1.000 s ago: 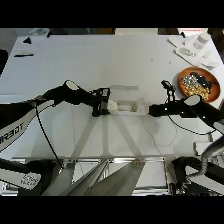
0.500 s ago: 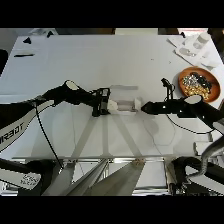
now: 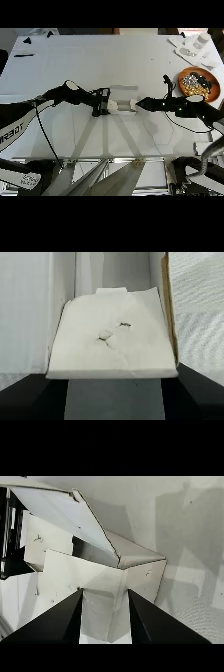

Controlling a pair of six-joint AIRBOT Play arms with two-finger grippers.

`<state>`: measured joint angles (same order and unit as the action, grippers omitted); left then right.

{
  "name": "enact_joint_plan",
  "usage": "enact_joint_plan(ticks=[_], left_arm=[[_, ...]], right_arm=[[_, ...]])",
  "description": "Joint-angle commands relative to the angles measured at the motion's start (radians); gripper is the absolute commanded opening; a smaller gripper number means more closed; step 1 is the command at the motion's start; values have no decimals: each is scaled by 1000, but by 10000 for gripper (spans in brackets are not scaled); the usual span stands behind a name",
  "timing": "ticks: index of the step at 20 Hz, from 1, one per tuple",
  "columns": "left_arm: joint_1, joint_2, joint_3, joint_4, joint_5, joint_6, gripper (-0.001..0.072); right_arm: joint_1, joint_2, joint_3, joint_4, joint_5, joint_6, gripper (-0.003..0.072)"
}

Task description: Fold the box and place the chain.

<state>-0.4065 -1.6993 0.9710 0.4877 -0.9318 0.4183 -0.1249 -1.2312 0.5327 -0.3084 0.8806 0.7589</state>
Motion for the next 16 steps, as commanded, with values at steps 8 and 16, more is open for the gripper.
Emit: enact_joint_plan(ticks=[8,16], left_arm=[[0,0,1,0,0,0,206],[0,0,1,0,0,0,206]], right_arm=[[113,-1,0,16,-159,-9,433],[203,-1,0,-102,-341,27,432]])
